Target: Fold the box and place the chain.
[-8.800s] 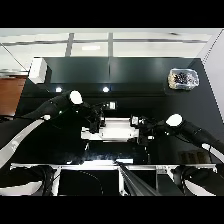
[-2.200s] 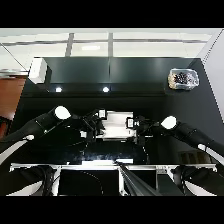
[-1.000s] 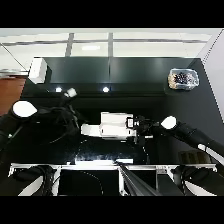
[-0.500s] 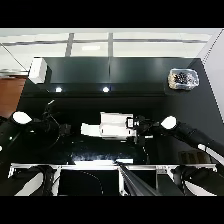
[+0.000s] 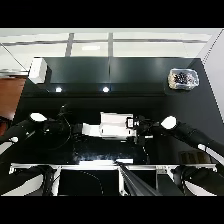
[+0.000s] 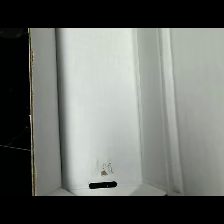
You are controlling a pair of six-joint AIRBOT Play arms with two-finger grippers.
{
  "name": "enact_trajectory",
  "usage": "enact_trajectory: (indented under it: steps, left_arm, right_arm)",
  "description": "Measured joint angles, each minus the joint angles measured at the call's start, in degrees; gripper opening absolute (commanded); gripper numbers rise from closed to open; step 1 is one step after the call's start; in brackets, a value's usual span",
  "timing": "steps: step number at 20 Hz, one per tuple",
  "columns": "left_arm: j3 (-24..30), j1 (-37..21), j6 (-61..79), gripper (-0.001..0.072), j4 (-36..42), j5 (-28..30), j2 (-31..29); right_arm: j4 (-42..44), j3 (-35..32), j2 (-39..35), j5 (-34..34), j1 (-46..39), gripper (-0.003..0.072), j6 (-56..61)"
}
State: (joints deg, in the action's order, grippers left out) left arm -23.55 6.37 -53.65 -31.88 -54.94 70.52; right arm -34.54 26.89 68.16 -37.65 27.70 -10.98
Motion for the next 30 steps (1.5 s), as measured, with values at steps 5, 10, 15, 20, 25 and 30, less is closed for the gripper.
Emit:
enact_trajectory:
  steps: [5, 10, 15, 20, 25, 30]
  left_arm:
    - [-5.07, 1.75, 2.95, 0.0660, -0.44, -4.07, 0.83]
    - [-9.73, 2.60, 3.52, 0.0678, -2.38, -8.41, 0.94]
    - [-11.56, 7.04, 1.29, 0.0679, -3.13, -8.20, 0.81]
    - [-12.44, 13.55, -2.93, 0.0678, -3.26, -1.60, 0.61]
    - [-12.72, 17.18, -7.21, 0.0678, -3.48, 1.55, 0.61]
    - [-12.79, 18.08, -9.31, 0.0678, -3.52, 1.90, 0.59]
  right_arm:
    - [0.00, 0.00, 0.00, 0.00, 0.00, 0.0578, -0.02]
    - [0.00, 0.00, 0.00, 0.00, 0.00, 0.0578, 0.00]
    - [0.00, 0.00, 0.00, 0.09, 0.00, 0.0578, -0.02]
    - [0.02, 0.00, 0.00, 0.48, 0.00, 0.0578, 0.00]
    - [0.02, 0.00, 0.00, 0.63, 0.00, 0.0578, -0.02]
    - [0.02, 0.00, 0.00, 0.68, 0.00, 0.0578, 0.00]
